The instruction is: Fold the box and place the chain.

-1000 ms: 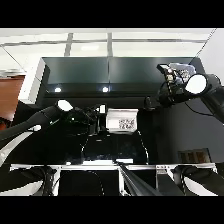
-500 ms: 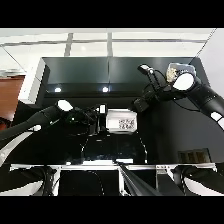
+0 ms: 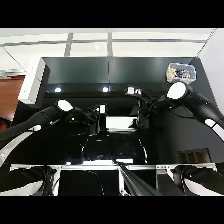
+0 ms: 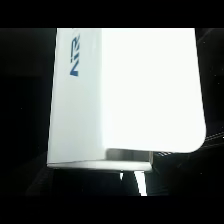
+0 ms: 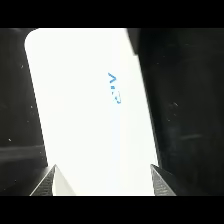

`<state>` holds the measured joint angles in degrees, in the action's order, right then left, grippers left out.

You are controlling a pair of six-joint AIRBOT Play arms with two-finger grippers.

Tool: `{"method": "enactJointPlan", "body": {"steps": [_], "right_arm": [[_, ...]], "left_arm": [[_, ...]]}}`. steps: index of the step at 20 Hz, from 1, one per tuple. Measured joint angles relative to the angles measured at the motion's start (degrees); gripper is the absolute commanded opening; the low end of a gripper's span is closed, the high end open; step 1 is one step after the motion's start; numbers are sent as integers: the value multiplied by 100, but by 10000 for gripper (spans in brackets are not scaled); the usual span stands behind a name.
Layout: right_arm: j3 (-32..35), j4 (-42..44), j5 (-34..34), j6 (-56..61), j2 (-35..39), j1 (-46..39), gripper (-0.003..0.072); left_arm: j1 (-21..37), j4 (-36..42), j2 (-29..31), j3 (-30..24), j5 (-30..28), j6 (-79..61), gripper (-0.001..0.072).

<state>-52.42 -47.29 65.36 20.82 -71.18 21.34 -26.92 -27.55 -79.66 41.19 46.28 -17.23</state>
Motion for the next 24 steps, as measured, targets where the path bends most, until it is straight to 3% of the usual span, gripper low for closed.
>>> {"method": "enactJointPlan", "body": {"steps": [5, 7, 9, 10, 24], "right_arm": [[155, 17, -459, -455, 0, 221, 720], [175, 9, -511, -544, 0, 251, 444], [179, -2, -525, -577, 0, 264, 377], [186, -9, -529, -590, 0, 269, 236], [192, -96, -479, -623, 0, 280, 242]], "left_arm": [[0, 0, 0, 0, 2, 0, 329], [0, -2, 0, 0, 2, -2, 329], [0, 0, 0, 0, 2, -2, 329], [0, -2, 0, 2, 2, -2, 329], [0, -2, 0, 0, 0, -4, 329]]}}
